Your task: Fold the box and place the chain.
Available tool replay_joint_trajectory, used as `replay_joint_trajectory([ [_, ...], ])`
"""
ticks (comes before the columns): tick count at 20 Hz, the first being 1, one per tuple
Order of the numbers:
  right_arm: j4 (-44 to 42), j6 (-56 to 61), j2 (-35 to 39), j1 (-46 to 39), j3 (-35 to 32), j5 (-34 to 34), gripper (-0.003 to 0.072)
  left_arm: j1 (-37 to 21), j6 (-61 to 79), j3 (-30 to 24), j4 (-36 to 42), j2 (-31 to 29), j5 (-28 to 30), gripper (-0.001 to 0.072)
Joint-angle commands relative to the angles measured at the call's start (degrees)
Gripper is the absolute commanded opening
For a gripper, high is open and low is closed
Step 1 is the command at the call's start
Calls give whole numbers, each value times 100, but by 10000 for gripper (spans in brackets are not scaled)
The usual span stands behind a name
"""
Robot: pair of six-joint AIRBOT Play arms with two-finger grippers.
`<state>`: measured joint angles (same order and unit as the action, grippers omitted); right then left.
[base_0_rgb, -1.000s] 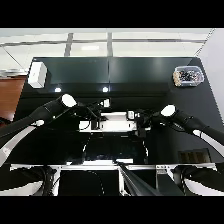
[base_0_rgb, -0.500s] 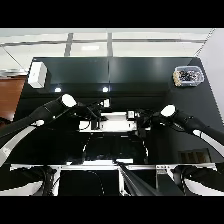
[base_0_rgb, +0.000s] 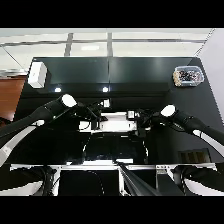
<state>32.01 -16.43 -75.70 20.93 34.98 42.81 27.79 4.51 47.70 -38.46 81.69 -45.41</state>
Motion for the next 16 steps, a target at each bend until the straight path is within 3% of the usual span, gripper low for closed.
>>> replay_joint_trajectory([
  [1, 0, 0, -4, 2, 7, 0, 697, 0, 2, 4, -2, 11, 15, 28],
  [6, 0, -2, -4, 2, 7, 2, 695, 0, 2, 4, -2, 11, 15, 28],
  [7, 0, -2, -4, 2, 7, 2, 677, -2, 2, 4, 0, 11, 15, 28],
  [8, 0, -2, -4, 2, 7, 2, 582, 0, 0, 4, 15, 11, 13, 29],
  [9, 0, -2, -4, 2, 7, 2, 547, 0, 0, 4, 15, 11, -2, 29],
  [12, -2, 0, -4, 2, 7, 2, 545, -2, -2, 4, 15, 9, -4, 29],
  [13, -2, -2, -4, 2, 7, 2, 414, -4, -4, 4, 15, 7, -2, 32],
  [14, -2, -2, -4, 2, 7, 2, 339, -11, -33, 4, 13, -7, -2, 61],
  [16, -2, -2, -4, 2, 7, 4, 159, -33, -256, 4, 13, -103, 46, 296],
])
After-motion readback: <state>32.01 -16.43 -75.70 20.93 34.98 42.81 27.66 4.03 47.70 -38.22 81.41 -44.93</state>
